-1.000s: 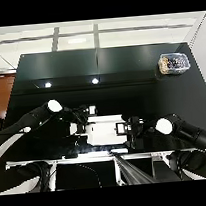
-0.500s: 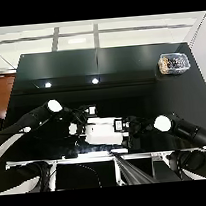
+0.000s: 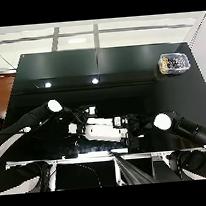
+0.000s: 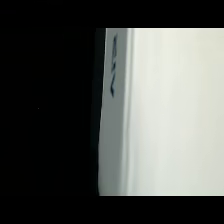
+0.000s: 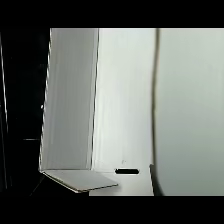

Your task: Fold the box and place the chain.

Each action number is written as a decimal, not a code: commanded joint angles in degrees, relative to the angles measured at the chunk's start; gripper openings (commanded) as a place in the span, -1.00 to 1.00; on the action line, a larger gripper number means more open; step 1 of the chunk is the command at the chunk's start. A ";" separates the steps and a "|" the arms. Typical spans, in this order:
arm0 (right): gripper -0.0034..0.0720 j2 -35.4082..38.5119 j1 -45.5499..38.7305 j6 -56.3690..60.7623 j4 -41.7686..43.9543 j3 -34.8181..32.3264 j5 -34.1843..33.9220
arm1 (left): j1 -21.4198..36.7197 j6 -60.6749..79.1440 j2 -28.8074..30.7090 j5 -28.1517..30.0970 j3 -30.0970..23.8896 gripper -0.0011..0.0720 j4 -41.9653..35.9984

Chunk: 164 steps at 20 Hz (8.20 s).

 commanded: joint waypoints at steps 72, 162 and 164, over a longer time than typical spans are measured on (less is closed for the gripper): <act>0.99 3.65 6.03 11.21 -9.84 -2.93 -18.78 | -0.02 -1.16 0.04 0.68 0.07 -0.90 -0.04; 0.34 -9.73 -8.81 -28.79 14.80 -3.65 -7.45 | 7.98 -42.07 20.04 -19.91 3.13 -0.90 14.67; 0.34 -9.73 -8.81 -28.79 14.78 -3.65 -7.45 | 6.21 -46.97 21.27 -23.56 2.54 -0.90 12.87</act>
